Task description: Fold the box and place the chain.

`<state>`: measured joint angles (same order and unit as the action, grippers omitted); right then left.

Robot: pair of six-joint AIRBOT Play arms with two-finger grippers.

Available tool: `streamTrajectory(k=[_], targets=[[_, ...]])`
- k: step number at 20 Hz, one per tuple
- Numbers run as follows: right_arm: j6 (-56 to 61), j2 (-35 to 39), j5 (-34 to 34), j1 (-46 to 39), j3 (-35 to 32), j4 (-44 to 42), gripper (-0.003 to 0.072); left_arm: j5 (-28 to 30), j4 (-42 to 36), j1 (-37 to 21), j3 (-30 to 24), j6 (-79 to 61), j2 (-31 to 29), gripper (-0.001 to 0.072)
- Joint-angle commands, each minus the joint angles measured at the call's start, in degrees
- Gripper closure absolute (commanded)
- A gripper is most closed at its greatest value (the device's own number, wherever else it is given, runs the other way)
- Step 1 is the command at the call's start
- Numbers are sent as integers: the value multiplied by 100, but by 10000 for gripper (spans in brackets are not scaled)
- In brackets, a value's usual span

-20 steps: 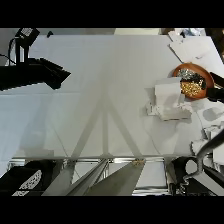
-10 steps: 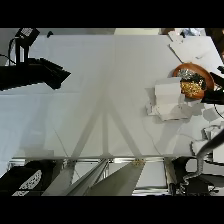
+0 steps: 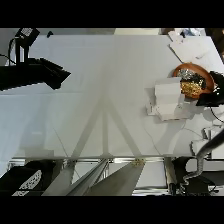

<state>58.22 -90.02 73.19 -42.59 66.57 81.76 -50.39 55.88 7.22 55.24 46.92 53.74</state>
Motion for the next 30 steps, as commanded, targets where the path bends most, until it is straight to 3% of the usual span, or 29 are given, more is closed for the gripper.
streamTrajectory(k=[1, 5, 6, 7, 9, 14, 19, 21, 24, 26, 30], targets=[[-343, -42, 439, -4, 35, -422, 346, 0, 0, 0, 0, 0, 0, 310], [-428, -42, 553, -4, 35, -682, 538, 2, 0, 0, 0, 0, 0, 310], [-428, -42, 577, -2, 35, -697, 557, 0, 0, 0, 0, 0, 0, 310], [-431, -42, 640, -2, 35, -713, 639, 0, 0, 0, 0, 0, 0, 310], [-479, -42, 813, -2, 35, -726, 672, 2, 0, 0, 0, -2, 0, 310], [-955, -22, 1449, 22, 33, -1751, 678, 0, 0, 0, 0, 0, 0, 310], [-1115, 221, 1235, 763, 33, -2450, 680, 0, 0, 0, 0, 0, 0, 310], [-1373, 260, 1067, 1193, 33, -3589, 680, 2, 0, 0, 0, 0, 0, 310], [-1825, 345, 330, 1888, 33, -5139, 681, 0, 0, 0, 0, 0, 0, 310], [-1821, 411, -328, 2404, 33, -5136, 681, 0, 0, 0, 0, -2, 0, 310], [-1626, 413, -1508, 3377, -55, -4354, 682, 2, 0, 0, 0, 0, 0, 310]])
